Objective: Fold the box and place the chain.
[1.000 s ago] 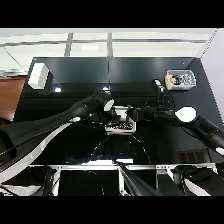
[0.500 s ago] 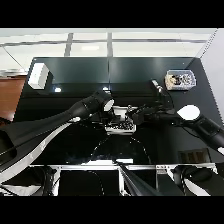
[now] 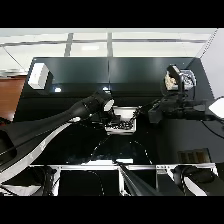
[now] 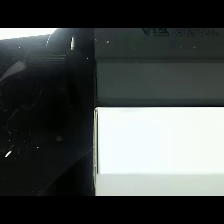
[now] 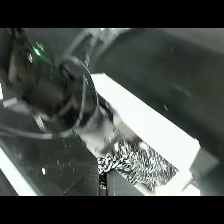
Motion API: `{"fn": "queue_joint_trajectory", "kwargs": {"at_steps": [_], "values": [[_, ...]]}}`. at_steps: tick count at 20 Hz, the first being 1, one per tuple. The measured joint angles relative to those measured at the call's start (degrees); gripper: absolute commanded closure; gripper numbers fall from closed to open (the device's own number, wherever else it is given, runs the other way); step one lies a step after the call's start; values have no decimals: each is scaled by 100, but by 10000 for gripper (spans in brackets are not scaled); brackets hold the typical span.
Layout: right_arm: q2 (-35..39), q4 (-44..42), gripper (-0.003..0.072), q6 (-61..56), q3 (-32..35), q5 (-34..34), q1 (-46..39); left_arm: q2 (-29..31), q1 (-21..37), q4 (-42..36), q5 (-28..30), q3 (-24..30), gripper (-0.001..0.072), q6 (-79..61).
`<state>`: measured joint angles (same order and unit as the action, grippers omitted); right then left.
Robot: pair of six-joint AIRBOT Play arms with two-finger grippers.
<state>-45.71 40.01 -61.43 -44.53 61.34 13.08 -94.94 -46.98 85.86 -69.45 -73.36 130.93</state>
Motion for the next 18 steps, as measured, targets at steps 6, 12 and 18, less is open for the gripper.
{"fn": "queue_joint_trajectory", "kwargs": {"at_steps": [6,12,18], "values": [[83,190,668,-444,-127,739,-24,0,0,0,0,0,680,0],[-387,-46,370,-520,13,-50,656,0,0,0,0,0,680,0],[-656,1029,382,-702,44,-201,190,0,0,-2,0,0,680,0]]}}
